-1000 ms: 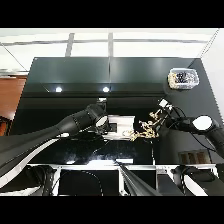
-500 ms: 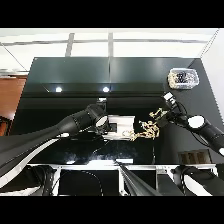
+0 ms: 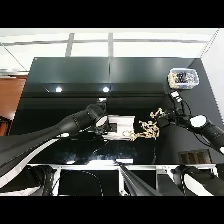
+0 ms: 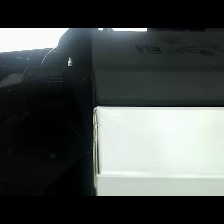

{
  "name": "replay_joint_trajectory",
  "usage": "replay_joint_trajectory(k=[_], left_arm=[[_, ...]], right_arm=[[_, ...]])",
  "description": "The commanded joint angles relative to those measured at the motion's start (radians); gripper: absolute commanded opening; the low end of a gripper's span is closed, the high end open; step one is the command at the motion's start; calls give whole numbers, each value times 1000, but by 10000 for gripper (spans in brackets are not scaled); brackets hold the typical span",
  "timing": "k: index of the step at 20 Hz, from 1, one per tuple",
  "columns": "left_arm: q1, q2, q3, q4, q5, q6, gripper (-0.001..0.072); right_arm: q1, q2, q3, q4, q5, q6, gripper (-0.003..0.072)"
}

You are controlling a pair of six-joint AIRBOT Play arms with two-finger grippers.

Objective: Fold the box and place the chain.

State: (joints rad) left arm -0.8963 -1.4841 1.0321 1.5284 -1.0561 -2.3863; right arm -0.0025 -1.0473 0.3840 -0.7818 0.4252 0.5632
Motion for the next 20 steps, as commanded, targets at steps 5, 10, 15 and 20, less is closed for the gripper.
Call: replay_joint_trajectory(k=[5,10,15,20], left_arm=[[0,0,0,0,0,0,31],[0,0,0,0,0,0,31],[0,0,0,0,0,0,31],[0,0,0,0,0,0,31]], right_arm=[[-4,-1,-1,-8,104,20,663],[-3,-1,-1,-8,117,20,415],[-3,-1,-1,-32,117,20,116],[-4,5,25,-40,183,21,120]])
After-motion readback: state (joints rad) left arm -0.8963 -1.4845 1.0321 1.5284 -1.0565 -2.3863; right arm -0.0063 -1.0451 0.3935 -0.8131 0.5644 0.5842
